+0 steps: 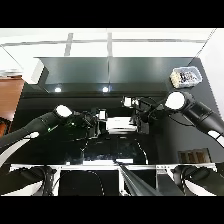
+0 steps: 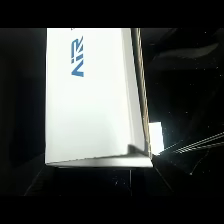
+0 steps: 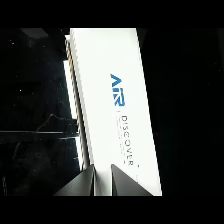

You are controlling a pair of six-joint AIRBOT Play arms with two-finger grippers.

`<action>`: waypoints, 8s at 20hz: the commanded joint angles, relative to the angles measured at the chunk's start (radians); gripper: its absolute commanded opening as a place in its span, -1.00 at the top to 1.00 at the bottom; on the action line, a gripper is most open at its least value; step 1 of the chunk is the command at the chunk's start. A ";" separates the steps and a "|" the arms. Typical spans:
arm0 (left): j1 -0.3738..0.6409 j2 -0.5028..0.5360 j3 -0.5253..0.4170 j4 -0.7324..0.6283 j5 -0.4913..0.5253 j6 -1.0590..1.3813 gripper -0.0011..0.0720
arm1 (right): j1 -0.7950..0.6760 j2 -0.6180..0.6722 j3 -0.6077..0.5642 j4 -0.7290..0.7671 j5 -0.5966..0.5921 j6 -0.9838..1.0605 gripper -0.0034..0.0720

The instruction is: Fold the box and place the chain.

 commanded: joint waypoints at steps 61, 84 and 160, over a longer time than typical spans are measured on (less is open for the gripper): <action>-0.001 0.000 0.001 0.000 -0.002 -0.002 0.01 | -0.105 -0.095 -0.220 0.443 -0.124 0.658 0.87; -0.039 0.177 0.093 0.211 -0.129 -0.498 -0.98 | -0.686 0.325 -0.133 0.230 0.347 0.715 0.87; 0.745 0.166 0.553 0.603 -0.364 -1.592 0.90 | -0.325 0.104 -0.133 -0.116 -0.367 0.725 0.87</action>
